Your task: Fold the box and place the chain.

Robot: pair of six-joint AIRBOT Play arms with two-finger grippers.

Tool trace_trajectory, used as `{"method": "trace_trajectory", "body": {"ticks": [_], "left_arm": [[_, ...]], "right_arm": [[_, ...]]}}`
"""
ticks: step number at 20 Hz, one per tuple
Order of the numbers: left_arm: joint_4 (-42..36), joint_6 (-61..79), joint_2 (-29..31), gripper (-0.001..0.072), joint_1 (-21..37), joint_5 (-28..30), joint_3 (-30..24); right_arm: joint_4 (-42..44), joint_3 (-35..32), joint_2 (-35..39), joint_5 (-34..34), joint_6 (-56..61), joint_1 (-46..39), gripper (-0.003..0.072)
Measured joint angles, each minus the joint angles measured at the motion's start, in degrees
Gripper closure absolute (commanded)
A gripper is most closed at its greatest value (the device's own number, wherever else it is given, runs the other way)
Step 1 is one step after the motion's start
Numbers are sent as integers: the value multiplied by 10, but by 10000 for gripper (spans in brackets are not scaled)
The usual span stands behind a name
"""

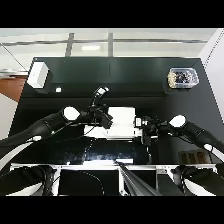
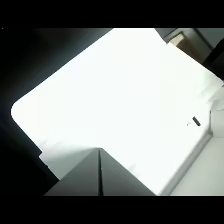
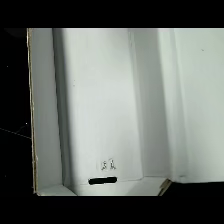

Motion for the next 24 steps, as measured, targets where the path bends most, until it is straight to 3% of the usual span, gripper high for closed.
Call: {"method": "trace_trajectory", "body": {"ticks": [2,3,4,5,6,10,13,15,18,24], "left_arm": [[20,0,22,682,20,-3,3],[32,0,39,608,35,-16,4],[45,0,55,399,50,-33,4],[63,-1,70,75,68,-49,5],[84,-2,84,4,87,-74,5],[146,11,109,6,155,-181,4],[162,107,114,33,169,-266,-6],[165,202,115,42,167,-291,-25],[150,328,108,42,156,-289,-56],[65,480,61,41,125,-215,-75]], "right_arm": [[1,0,0,-1,0,0,207],[1,0,0,-1,0,0,207],[1,0,0,-1,0,0,207],[1,0,0,-1,0,0,207],[1,0,0,-1,0,0,207],[0,0,0,-1,0,0,207],[0,0,0,-1,0,0,207],[0,0,0,-1,0,0,207],[0,0,0,0,0,0,207],[0,0,0,0,0,0,207]]}}
